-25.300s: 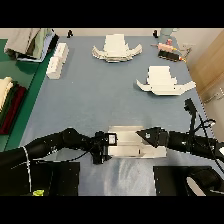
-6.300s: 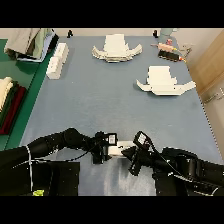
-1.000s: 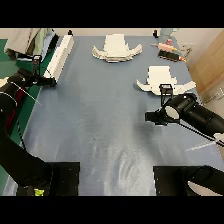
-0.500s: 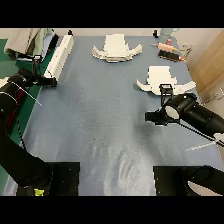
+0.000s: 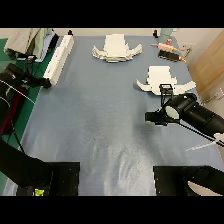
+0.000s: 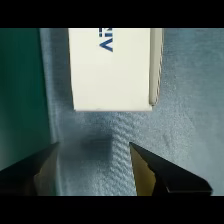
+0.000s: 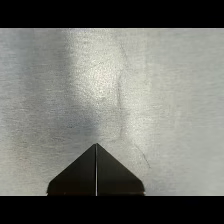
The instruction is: Fold the box.
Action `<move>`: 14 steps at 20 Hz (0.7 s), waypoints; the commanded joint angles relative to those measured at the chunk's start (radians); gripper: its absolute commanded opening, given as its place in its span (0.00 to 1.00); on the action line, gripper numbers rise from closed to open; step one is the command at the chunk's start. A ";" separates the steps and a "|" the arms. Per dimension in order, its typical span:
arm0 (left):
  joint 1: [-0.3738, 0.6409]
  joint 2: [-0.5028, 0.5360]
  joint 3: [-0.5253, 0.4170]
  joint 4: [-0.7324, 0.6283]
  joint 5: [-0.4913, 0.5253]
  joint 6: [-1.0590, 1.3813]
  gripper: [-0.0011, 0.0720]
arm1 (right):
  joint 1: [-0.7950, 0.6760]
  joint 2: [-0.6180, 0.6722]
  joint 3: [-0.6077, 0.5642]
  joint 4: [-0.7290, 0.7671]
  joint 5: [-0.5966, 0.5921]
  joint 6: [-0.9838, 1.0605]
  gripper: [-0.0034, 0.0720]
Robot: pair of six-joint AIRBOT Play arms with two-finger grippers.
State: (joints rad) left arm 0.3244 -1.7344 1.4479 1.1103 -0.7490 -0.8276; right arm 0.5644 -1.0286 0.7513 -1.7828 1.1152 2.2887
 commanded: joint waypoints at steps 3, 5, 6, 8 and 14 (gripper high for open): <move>0.025 0.117 0.055 0.039 -0.328 -0.107 0.74 | 0.000 -0.001 0.000 0.011 -0.006 0.000 0.05; 0.023 0.142 0.090 0.033 -0.446 -0.158 0.04 | 0.000 -0.001 0.000 0.023 -0.008 0.000 0.05; 0.020 0.151 0.104 0.026 -0.481 -0.174 0.04 | 0.000 -0.001 0.000 0.027 -0.022 0.000 0.05; 0.003 0.182 0.106 0.003 -0.546 -0.191 0.03 | -0.006 -0.001 0.001 0.048 -0.056 -0.014 0.05; -0.211 0.424 -0.104 0.017 -0.508 -0.303 0.03 | -0.074 -0.063 0.050 0.208 -0.108 -0.231 0.05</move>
